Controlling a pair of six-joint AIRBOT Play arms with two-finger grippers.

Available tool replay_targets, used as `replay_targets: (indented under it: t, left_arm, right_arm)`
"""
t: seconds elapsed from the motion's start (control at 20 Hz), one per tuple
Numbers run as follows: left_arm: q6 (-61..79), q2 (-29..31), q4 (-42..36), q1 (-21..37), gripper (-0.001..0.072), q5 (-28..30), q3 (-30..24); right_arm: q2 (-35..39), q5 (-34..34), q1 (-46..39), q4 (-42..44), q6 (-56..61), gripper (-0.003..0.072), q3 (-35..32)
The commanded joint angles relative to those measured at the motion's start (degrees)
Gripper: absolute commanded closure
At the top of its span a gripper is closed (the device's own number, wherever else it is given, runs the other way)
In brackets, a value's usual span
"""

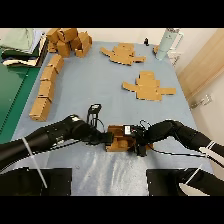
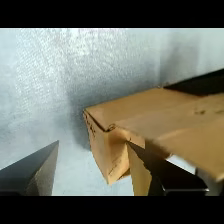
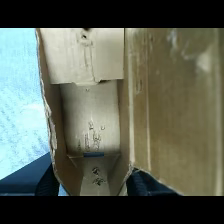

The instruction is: Fold the box.

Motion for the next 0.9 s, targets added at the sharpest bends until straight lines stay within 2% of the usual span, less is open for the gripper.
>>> replay_targets:
  t: [0.0,0.2,0.35,0.5,0.8,0.85]
  left_arm:
    - [-11.43,-4.94,8.85,-4.37,0.0049,-3.34,6.16]
    - [-13.75,-8.24,8.92,-6.67,0.0049,-4.76,9.42]
    - [-15.89,-8.96,8.92,-6.64,0.0049,-5.38,9.66]
    - [-15.91,-11.30,8.92,-6.67,0.0048,-9.44,9.66]
    - [-15.98,-14.91,8.87,-6.62,0.0049,-4.20,9.66]
    - [-16.68,-15.21,8.83,-6.62,0.0145,-4.28,9.66]
  right_arm:
    - [0.00,0.00,-0.02,0.00,0.00,0.0190,-0.02]
    - [0.00,0.00,-0.02,0.00,0.00,0.0190,-0.02]
    - [0.00,0.00,-0.02,0.00,0.00,0.0190,-0.02]
    - [0.00,0.00,0.00,0.00,0.00,0.0190,-0.02]
    - [0.00,0.00,0.00,0.02,0.00,0.0190,-0.02]
    - [0.00,0.00,-0.02,0.00,0.00,0.0190,-0.02]
